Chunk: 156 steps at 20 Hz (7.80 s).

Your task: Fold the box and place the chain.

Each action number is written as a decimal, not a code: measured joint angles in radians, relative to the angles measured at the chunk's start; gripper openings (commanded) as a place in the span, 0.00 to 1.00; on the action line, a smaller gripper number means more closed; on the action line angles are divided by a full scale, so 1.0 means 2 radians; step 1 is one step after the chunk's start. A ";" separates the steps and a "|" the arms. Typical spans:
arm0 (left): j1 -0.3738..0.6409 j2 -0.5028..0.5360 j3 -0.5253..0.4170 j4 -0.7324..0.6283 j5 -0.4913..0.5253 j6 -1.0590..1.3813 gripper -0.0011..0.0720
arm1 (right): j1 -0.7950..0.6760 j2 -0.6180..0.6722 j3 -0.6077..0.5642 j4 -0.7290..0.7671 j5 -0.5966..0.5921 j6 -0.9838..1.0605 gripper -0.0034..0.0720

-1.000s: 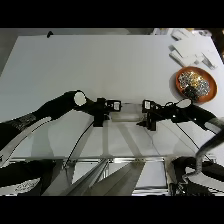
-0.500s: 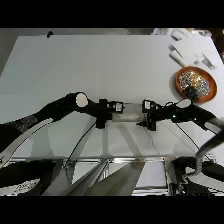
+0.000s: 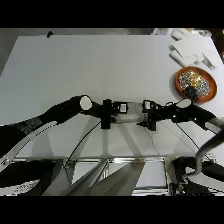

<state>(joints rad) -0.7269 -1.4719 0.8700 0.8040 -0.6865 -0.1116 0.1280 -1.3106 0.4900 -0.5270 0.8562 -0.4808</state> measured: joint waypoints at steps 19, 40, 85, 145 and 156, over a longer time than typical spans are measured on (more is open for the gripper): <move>0.057 0.153 -0.001 0.162 -0.141 -0.413 0.02 | 0.000 0.000 0.000 0.001 0.000 0.001 0.44; 0.126 0.047 -0.077 -0.023 -0.072 -0.638 0.02 | 0.000 0.000 0.000 0.001 0.000 0.001 0.44; 0.032 0.097 -0.059 -0.027 0.009 -0.698 0.48 | 0.000 0.000 0.000 0.001 0.000 0.001 0.44; -0.091 -0.109 0.231 0.349 -0.255 -1.123 0.25 | 0.000 0.000 0.000 0.001 0.000 0.001 0.44; -0.086 -0.121 0.231 0.331 -0.254 -1.098 0.02 | 0.000 0.000 0.000 0.001 0.000 0.001 0.44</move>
<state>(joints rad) -0.8997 -1.7138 1.3323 1.4658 -1.1942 -2.3070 0.1280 -1.3106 0.4896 -0.5259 0.8558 -0.4797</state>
